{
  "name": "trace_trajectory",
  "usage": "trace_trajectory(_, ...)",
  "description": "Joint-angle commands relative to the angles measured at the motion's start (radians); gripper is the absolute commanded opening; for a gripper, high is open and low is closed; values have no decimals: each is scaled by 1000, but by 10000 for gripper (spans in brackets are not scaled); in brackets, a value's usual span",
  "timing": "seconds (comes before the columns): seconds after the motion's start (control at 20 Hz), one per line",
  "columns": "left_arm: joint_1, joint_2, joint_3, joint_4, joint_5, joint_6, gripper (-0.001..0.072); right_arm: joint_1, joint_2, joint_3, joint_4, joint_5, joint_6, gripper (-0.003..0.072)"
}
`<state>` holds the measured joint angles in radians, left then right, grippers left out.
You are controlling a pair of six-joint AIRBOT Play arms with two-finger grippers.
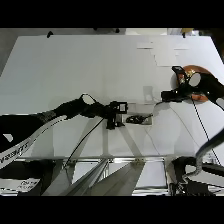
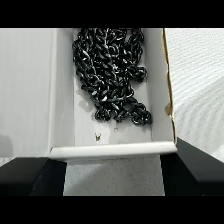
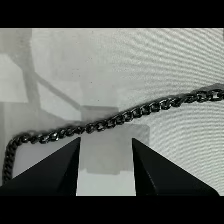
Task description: Fold the box and place the chain.
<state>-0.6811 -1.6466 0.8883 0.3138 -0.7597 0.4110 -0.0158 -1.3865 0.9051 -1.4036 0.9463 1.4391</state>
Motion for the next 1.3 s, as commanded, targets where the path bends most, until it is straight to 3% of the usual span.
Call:
trace_trajectory(0.0, 0, 0, 0, 0, 0, 0, 207, -1, -14, 0, -3, -24, 3, 319)
trace_trajectory(0.3, 0, 0, 0, 0, 0, 0, 207, 0, -52, 0, -5, -36, 4, 277)
trace_trajectory(0.55, 0, 0, 0, 0, 0, 0, 207, 2, -63, 0, -12, -2, 3, 139)
trace_trajectory(0.6, 0, 0, 0, 0, 0, 0, 207, 2, -63, 0, -14, 19, -6, 30)
trace_trajectory(0.7, 0, 0, 0, 0, 0, 0, 207, 2, -55, 0, -16, 56, -9, 22)
trace_trajectory(0.85, 0, 0, 0, 0, 0, 0, 207, 2, 48, 0, -21, 106, -10, 22)
trace_trajectory(1.25, 0, 0, 0, 0, 0, 0, 207, 32, 491, -1, 33, 286, -9, 22)
